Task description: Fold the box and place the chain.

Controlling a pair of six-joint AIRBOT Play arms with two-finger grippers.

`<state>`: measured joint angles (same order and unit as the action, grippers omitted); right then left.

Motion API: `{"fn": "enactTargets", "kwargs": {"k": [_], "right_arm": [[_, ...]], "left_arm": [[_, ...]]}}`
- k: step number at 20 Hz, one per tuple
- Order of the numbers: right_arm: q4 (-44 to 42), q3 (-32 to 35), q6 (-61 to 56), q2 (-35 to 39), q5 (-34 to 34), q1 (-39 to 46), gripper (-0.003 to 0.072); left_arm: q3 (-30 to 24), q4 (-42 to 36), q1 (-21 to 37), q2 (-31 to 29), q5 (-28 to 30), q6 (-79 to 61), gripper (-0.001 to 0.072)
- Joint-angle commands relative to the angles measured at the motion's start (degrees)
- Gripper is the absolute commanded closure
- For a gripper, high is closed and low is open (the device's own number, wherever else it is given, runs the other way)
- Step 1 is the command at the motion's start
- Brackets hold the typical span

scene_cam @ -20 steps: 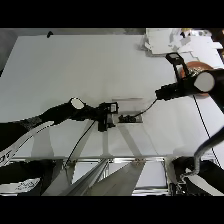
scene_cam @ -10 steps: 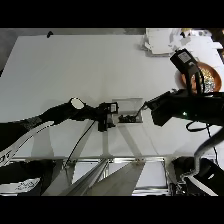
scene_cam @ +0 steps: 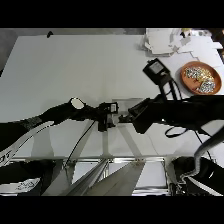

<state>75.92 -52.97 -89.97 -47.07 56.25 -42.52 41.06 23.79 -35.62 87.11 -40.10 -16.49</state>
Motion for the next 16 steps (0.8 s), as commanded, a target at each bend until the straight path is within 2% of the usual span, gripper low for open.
{"fn": "enactTargets", "kwargs": {"k": [1,6,9,12,16], "right_arm": [[0.57,1.49,-0.04,-7.23,-1.4,-0.68,0.0665],[0.79,1.66,-0.04,-15.93,-2.05,-0.68,0.0664],[0.35,1.68,-0.04,-17.62,-2.38,-0.68,0.0657],[0.57,1.62,0.0,-17.53,-2.47,-0.61,0.0502],[0.85,-4.0,2.47,-14.64,8.02,5.22,0.0375]], "left_arm": [[0.0,0.02,0.04,-0.04,0.0,-0.02,0.0438],[0.0,0.0,0.04,-0.04,0.0,-0.02,0.0438],[0.0,0.02,0.04,-0.04,0.0,-0.02,0.0438],[0.0,0.02,0.04,-0.04,0.0,-0.02,0.0438],[0.0,0.02,0.04,-0.04,-0.02,-0.02,0.0438]]}}
